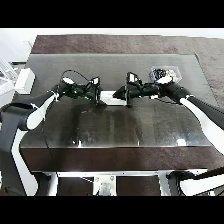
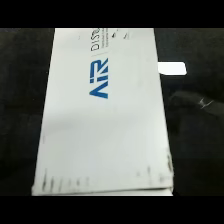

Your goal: Fold the box and place the chain.

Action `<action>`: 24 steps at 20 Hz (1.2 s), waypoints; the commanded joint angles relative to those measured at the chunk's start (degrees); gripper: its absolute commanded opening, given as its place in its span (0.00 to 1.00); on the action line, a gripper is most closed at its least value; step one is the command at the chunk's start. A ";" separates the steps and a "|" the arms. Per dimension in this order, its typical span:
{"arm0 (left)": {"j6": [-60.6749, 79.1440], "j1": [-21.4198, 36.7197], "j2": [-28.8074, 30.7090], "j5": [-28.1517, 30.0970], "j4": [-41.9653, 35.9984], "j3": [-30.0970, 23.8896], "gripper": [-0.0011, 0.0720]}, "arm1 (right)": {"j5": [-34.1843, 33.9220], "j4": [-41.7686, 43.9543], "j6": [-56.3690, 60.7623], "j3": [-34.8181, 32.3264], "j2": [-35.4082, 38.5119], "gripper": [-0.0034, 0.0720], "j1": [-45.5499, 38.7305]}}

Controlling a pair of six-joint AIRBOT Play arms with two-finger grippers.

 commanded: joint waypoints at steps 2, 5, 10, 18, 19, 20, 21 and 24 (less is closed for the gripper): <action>0.02 0.07 0.04 0.00 0.00 0.00 0.66 | 0.35 0.20 1.22 1.97 -2.19 0.15 -3.17; 0.02 0.07 0.04 0.02 0.00 0.00 0.66 | 4.85 -0.24 4.22 5.35 -5.81 0.15 -3.91; 0.02 0.07 0.04 0.02 0.00 0.00 0.66 | 8.70 -3.06 9.03 7.26 -8.72 0.15 -3.74; 0.02 0.07 0.04 0.02 0.00 0.00 0.66 | 8.63 -8.87 14.49 7.28 -10.27 0.14 -3.61; 0.02 0.07 0.04 0.02 0.00 0.00 0.66 | 8.61 -9.84 15.15 7.28 -10.49 0.14 -3.41; 0.02 0.07 0.04 0.04 0.00 0.00 0.66 | 8.59 -11.08 15.85 7.30 -10.62 0.14 -3.08; 0.02 0.07 0.04 0.09 0.00 0.00 0.66 | 8.52 -11.52 16.06 7.30 -10.62 0.14 -2.93; 0.02 0.07 0.04 0.11 0.00 0.00 0.66 | 8.70 -11.47 16.04 8.31 -10.56 0.12 -2.97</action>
